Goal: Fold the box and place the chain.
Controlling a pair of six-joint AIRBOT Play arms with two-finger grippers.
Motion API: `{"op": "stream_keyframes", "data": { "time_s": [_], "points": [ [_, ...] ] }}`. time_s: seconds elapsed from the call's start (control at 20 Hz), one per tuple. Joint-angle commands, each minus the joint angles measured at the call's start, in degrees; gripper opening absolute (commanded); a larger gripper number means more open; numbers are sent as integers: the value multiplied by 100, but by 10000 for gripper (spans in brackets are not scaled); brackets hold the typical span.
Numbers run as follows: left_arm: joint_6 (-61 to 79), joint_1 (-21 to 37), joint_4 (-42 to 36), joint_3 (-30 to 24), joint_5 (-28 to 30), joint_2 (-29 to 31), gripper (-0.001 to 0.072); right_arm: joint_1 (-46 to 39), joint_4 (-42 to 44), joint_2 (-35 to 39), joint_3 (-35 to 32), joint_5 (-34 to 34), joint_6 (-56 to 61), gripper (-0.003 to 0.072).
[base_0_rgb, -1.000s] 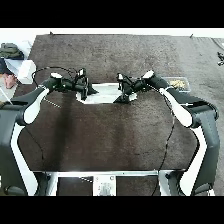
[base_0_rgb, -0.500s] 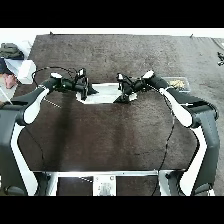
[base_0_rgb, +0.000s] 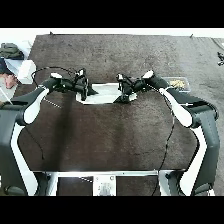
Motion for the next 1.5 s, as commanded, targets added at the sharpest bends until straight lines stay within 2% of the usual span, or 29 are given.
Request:
{"op": "stream_keyframes", "data": {
  "time_s": [0.0, 0.25, 0.45, 0.65, 0.7, 0.75, 0.9, 1.0, 1.1, 1.3, 1.45],
  "points": [
    [-83, -2, -17, 2, -114, 2, 372, 2, 2, -2, -2, 2, 9, 319],
    [-101, 11, -9, 17, -170, 203, 373, 2, 2, -2, -2, 0, 9, 319],
    [-407, 424, -9, 44, -343, 452, 372, 2, 2, -2, -2, 2, 9, 319],
    [-483, 887, -15, 98, -966, 675, 371, 2, 2, -2, -2, 2, 9, 319],
    [-584, 942, 7, 96, -1060, 730, 225, 2, 2, -2, -2, 2, 9, 319],
    [-597, 951, 118, 98, -1257, 796, 24, 2, 2, -2, -2, 0, 9, 319],
    [-1093, 859, 481, 79, -1445, 1099, 5, 2, 0, -2, -2, 2, 9, 319],
    [-1403, 739, 734, 79, -1202, 1447, 3, 2, 2, -2, -2, 2, 9, 319],
    [-1486, 597, 940, -98, -678, 1921, 3, 2, 2, -2, -2, 0, 9, 319],
    [-1434, 291, 890, -1255, 232, 2745, 2, 2, 2, -2, -2, 2, 9, 319],
    [-1375, -76, 715, -2098, 804, 2876, 3, 2, 2, -2, -2, 2, 9, 319]
  ]
}}
